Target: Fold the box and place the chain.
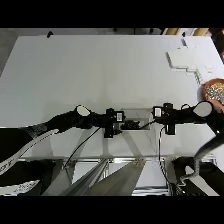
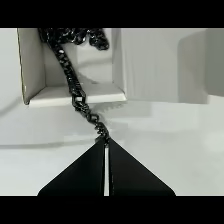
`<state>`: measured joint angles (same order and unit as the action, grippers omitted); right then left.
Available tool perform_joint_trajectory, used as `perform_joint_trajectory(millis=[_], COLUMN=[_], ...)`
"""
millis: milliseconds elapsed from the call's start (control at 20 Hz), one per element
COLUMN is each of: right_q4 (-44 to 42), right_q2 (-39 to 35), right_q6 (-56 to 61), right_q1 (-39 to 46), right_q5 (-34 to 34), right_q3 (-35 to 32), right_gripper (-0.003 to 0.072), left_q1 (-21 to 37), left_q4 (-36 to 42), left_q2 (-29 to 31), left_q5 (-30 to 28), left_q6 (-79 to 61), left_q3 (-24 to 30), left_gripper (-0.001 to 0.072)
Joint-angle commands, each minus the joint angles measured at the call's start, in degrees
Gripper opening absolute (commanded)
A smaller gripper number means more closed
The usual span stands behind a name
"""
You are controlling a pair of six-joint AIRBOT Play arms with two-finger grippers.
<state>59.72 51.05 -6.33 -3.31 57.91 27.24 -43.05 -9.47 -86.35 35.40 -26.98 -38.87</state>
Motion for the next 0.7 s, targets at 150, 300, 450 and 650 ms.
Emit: perform_joint_trajectory(millis=[150, 300, 450, 650], right_q4=[-6.91, -21.7, -31.36, -28.11], right_q2=[-19.43, -23.1, -21.92, -15.54], right_q6=[12.63, 12.59, 13.84, 21.99], right_q1=[0.04, 0.04, -0.94, -8.37], right_q5=[11.56, 12.26, 8.81, 1.49], right_q3=[0.0, 0.0, 0.0, 0.0], right_gripper=[0.0022, 0.0022, 0.0022, 0.0022], left_q1=[-0.02, -0.02, -0.02, -0.02], left_q4=[-0.02, -0.02, 0.0, -0.02], left_q2=[0.04, 0.04, 0.04, 0.04], left_q5=[0.0, 0.0, 0.0, 0.0], left_q6=[0.0, 0.0, 0.0, 0.0], left_q3=[-0.02, -0.02, -0.02, -0.02], left_gripper=[0.0313, 0.0313, 0.0313, 0.0313])
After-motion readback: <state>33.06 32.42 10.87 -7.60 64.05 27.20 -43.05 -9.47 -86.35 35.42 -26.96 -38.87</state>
